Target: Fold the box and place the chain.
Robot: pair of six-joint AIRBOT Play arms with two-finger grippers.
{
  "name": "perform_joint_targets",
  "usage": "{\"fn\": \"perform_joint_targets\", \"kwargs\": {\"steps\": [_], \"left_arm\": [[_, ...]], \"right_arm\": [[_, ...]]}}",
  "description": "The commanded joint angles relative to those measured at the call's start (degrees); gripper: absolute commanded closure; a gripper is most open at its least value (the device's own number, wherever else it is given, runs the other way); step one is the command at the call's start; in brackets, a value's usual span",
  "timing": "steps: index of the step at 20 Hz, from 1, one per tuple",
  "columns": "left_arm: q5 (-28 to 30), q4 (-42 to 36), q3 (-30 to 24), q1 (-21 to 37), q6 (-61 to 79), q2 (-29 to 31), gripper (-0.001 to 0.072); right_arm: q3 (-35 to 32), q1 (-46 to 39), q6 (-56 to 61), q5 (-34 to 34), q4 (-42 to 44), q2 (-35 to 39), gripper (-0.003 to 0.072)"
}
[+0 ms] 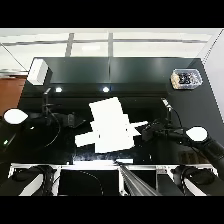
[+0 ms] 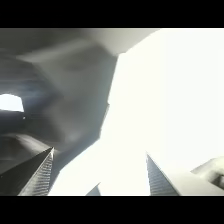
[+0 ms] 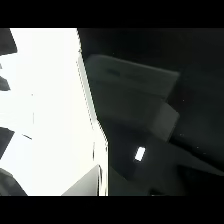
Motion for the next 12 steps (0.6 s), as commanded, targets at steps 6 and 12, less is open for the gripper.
{"fn": "perform_joint_targets", "kwargs": {"steps": [6,12], "left_arm": [[-13.09,-22.64,1.42,-1.38,33.22,-28.5,0.0092],[-16.74,-16.79,11.1,-4.52,36.26,-35.93,0.0093]], "right_arm": [[-0.37,2.05,2.34,-2.86,-0.02,0.39,0.0636],[-0.37,2.05,3.45,-2.73,-0.02,0.39,0.0637]]}}
